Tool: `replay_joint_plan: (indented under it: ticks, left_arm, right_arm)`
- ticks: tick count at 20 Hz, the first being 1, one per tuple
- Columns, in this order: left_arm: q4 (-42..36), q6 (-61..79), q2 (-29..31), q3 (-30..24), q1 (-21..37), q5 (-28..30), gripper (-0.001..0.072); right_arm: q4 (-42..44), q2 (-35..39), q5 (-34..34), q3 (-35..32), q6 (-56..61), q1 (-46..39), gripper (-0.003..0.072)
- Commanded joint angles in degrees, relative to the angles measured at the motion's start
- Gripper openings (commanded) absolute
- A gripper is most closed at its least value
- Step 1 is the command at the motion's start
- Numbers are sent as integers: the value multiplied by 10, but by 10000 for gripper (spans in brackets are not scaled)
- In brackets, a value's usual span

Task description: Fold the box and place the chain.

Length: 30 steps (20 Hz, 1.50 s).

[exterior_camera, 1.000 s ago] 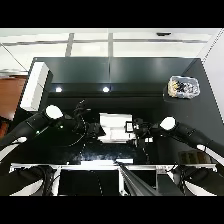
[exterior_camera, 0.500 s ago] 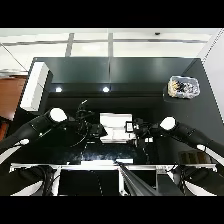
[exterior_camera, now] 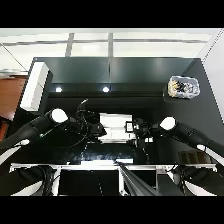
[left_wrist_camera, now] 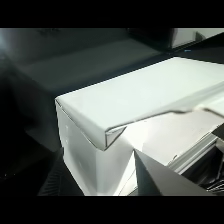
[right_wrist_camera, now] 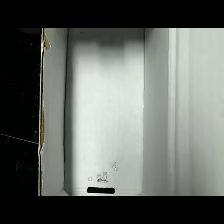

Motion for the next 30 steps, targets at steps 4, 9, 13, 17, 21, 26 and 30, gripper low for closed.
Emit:
replay_joint_plan:
  ticks: [4,9,13,17,21,26,30]
  left_arm:
    - [205,-191,-2,46,-70,21,518]
    - [322,-315,-20,80,-130,19,518]
    - [366,-389,-29,94,-149,0,508]
    - [417,-440,-32,104,-163,-50,465]
    - [500,-522,-36,133,-196,-55,400]
    - [495,-530,-69,158,-213,-56,401]
    - [485,-524,-91,163,-224,-58,401]
  right_arm:
    - [0,0,0,0,0,0,346]
    - [0,0,0,0,0,0,346]
    - [0,0,0,0,0,0,346]
    - [0,0,0,0,0,0,346]
    - [0,0,0,0,0,0,346]
    - [0,0,0,0,0,0,346]
    - [0,0,0,0,0,0,347]
